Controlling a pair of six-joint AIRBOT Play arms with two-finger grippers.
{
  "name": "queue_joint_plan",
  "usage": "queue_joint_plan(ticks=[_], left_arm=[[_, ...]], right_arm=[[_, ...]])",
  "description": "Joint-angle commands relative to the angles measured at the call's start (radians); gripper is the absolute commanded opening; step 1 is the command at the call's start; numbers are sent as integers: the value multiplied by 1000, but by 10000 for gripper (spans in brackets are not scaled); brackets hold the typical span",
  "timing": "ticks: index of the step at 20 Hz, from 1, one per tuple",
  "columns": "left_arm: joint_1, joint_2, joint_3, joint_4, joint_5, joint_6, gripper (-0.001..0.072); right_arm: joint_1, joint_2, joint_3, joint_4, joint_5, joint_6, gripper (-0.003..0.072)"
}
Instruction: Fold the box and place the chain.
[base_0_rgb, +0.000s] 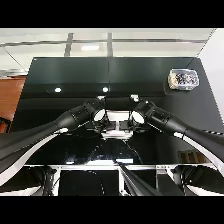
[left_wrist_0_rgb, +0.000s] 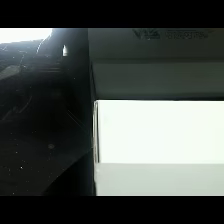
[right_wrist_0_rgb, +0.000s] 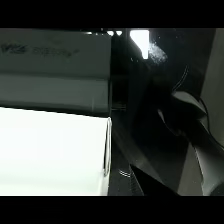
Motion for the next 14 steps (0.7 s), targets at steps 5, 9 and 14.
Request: queue_joint_plan(ticks=[5, 9, 14], left_arm=[[0, -1, 0, 0, -5, 0, 31], [0, -1, 0, -1, -5, 0, 31], [0, -1, 0, -4, -5, 0, 31]], right_arm=[[21, -21, 1, -2, -60, -3, 20], [21, -20, 1, -19, -41, -31, 84], [21, -20, 2, -8, -39, -31, 48]])
